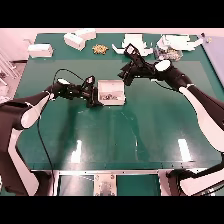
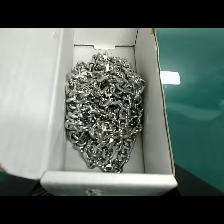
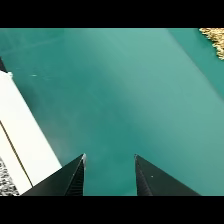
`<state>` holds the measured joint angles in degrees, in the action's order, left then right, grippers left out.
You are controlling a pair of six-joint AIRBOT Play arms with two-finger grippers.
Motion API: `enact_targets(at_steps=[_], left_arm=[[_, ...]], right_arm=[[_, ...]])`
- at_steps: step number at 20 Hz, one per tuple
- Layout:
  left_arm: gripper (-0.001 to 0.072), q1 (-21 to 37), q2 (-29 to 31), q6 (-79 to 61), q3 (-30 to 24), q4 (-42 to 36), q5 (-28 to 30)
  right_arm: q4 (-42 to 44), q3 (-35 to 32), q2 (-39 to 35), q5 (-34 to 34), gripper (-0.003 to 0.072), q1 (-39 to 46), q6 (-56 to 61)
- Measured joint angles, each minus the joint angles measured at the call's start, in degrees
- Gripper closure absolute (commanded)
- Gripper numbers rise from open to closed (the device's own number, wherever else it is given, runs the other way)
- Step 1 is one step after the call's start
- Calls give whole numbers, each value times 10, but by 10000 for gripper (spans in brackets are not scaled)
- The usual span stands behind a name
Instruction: Fold the box and place the chain.
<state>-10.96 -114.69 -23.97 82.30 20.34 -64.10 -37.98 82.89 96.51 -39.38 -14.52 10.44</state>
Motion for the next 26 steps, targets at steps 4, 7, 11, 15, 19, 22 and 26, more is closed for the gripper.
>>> enact_targets(at_steps=[4, 7, 11, 15, 19, 22, 26], left_arm=[[307, 0, 0, 0, 0, 0, 0], [307, 0, 0, 0, 0, 0, 0], [308, 0, 0, 0, 0, 0, 0], [307, 0, 0, 0, 0, 0, 0], [307, 0, 0, 0, 0, 0, 0], [307, 0, 0, 0, 0, 0, 0], [308, 0, 0, 0, 0, 0, 0]], right_arm=[[10, 9, 13, -57, 328, 1, -4], [13, 11, 15, -111, 311, 1, -5], [12, 12, 17, -169, 311, 1, -6], [13, 12, 17, -218, 311, 1, -6], [13, 12, 17, -243, 312, 3, -6], [13, 12, 17, -249, 321, 3, -6], [13, 12, 17, -252, 333, 3, -6]])
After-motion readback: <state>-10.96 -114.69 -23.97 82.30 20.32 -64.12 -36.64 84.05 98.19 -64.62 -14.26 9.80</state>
